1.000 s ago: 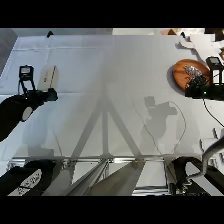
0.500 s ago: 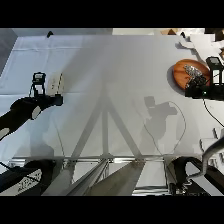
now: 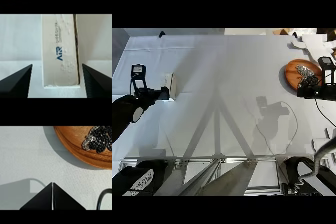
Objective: Fold the box and place the chain.
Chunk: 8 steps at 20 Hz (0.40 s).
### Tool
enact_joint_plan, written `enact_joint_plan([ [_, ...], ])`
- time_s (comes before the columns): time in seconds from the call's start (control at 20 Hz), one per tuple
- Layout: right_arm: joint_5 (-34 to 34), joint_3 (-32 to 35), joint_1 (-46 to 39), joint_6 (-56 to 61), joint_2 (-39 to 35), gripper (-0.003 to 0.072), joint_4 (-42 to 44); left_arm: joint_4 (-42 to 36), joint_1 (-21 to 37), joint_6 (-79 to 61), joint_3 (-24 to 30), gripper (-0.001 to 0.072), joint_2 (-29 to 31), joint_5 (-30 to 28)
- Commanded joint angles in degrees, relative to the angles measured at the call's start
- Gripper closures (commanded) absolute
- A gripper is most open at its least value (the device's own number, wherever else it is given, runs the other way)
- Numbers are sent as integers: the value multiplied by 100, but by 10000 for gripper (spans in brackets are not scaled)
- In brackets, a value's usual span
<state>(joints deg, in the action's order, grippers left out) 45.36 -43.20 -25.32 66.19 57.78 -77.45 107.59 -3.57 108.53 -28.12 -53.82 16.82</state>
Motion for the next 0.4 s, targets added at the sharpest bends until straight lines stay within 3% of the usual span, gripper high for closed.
enact_joint_plan([
  [0.0,2,-7,-4,0,-4,675,0,0,-4,-50,0,-6,699,232],
  [0.35,2,-4,-4,0,-2,675,2,0,-4,-48,0,-6,1576,249],
])
